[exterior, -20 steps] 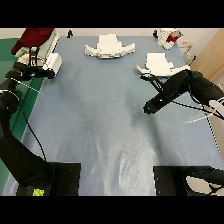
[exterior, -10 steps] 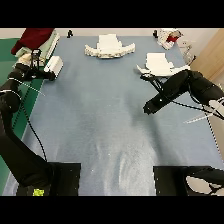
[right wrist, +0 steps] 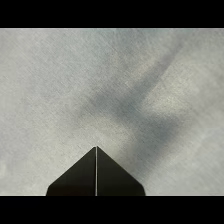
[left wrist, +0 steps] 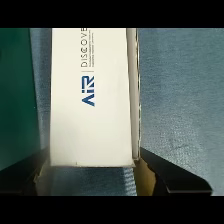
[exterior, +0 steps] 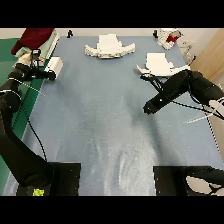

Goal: Fold the box.

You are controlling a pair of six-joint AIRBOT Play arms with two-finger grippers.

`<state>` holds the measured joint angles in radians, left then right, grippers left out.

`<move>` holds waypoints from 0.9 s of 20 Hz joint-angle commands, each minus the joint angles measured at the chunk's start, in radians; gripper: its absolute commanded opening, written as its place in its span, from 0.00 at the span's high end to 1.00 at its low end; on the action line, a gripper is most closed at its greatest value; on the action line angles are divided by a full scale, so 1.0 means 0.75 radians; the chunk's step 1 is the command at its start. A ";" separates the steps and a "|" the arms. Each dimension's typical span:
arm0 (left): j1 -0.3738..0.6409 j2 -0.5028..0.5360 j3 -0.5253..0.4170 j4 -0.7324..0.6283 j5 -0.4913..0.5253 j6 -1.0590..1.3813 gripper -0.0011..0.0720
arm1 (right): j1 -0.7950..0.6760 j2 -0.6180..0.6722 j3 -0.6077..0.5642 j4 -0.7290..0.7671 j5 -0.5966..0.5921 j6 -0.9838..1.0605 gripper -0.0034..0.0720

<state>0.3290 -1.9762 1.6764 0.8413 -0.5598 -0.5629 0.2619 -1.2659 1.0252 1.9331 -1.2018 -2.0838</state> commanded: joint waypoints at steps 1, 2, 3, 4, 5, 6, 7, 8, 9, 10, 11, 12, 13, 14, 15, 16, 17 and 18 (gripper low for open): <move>0.004 0.002 0.002 0.001 -0.014 -0.011 0.03 | -0.001 -0.001 0.001 0.000 0.000 0.000 0.94; 0.007 0.008 0.003 0.004 -0.033 -0.018 0.03 | -0.001 -0.001 0.001 0.000 0.000 0.000 0.94; 0.013 0.020 0.003 0.006 -0.062 -0.019 0.03 | -0.001 -0.001 0.001 0.000 0.001 0.000 0.94; 0.021 0.039 0.003 0.006 -0.093 -0.019 0.03 | -0.001 -0.001 0.001 0.000 0.001 0.000 0.94; 0.031 0.066 0.003 0.007 -0.130 -0.019 0.03 | -0.001 0.000 0.001 0.000 0.001 0.000 0.94; 0.041 0.097 0.003 0.010 -0.166 -0.019 0.03 | -0.001 -0.001 0.001 0.000 0.000 0.000 0.94; 0.056 0.134 0.003 0.012 -0.214 -0.019 0.03 | -0.001 -0.001 0.001 0.000 0.000 0.000 0.94; 0.072 0.176 0.003 0.012 -0.270 -0.020 0.03 | -0.001 -0.001 0.001 0.000 0.001 0.000 0.94; 0.087 0.218 0.003 0.013 -0.328 -0.054 0.03 | -0.001 -0.001 0.001 0.000 0.001 0.000 0.94; 0.099 0.268 0.003 0.013 -0.397 -0.110 0.03 | -0.001 -0.001 0.001 0.000 0.000 0.001 0.94; 0.110 0.314 0.003 0.012 -0.464 -0.157 0.04 | -0.001 -0.001 0.001 0.000 0.000 0.000 0.94; 0.118 0.361 0.003 0.010 -0.544 -0.205 0.04 | -0.001 -0.001 0.001 0.000 0.000 0.000 0.94; 0.120 0.406 0.003 -0.006 -0.615 -0.266 0.10 | -0.001 -0.001 0.001 0.000 0.000 0.000 0.94; 0.120 0.445 0.003 -0.042 -0.697 -0.308 0.46 | -0.001 -0.001 0.001 0.000 0.001 0.000 0.94; 0.117 0.485 0.003 -0.095 -0.797 -0.316 0.98 | -0.001 -0.001 0.001 0.000 0.001 0.000 0.94; 0.107 0.520 0.003 -0.146 -0.877 -0.291 0.97 | -0.001 -0.001 0.001 0.000 0.001 0.000 0.94; 0.086 0.552 0.003 -0.160 -0.942 -0.286 0.97 | -0.001 -0.001 0.001 0.000 0.001 0.000 0.94; 0.051 0.590 -0.005 -0.149 -0.999 -0.295 0.98 | -0.001 -0.001 0.001 0.000 0.001 0.000 0.94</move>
<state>0.3965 -1.6096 1.6768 0.7746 -1.1244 -0.7547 0.2619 -1.2659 1.0252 1.9327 -1.2018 -2.0842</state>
